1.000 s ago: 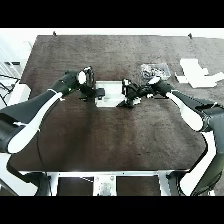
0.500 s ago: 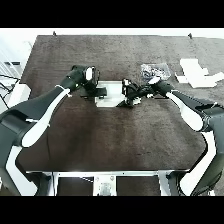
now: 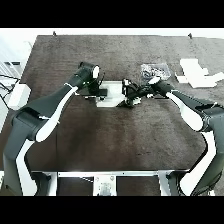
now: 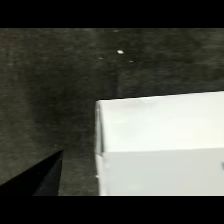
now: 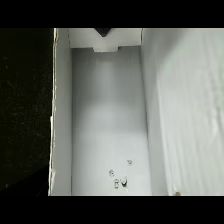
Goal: Fold the box and place the chain.
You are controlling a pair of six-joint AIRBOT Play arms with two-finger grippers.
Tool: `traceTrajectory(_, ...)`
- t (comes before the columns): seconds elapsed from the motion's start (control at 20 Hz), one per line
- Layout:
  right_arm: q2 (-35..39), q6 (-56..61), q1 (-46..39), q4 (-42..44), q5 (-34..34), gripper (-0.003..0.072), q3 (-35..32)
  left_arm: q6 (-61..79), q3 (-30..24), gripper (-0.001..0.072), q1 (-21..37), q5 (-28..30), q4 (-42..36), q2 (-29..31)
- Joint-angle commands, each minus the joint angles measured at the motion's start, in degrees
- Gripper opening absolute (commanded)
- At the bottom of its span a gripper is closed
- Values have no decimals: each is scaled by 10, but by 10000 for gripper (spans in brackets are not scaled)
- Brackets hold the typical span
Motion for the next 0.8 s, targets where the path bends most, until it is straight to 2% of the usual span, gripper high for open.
traceTrajectory(0.0, 0, 0, 0, 0, 0, 560, 0, -6, 14, 531, -1, -22, 29, -8)
traceTrajectory(0.15, 0, 0, 0, 0, 0, 560, 0, -6, 14, 530, -1, -20, 30, -8)
traceTrajectory(0.25, 0, 0, 0, 0, 0, 560, 0, -5, 14, 471, -1, -19, 31, -8)
traceTrajectory(0.75, 0, 0, 0, 0, 0, 560, 0, -4, 14, 469, -9, 13, 30, -9)
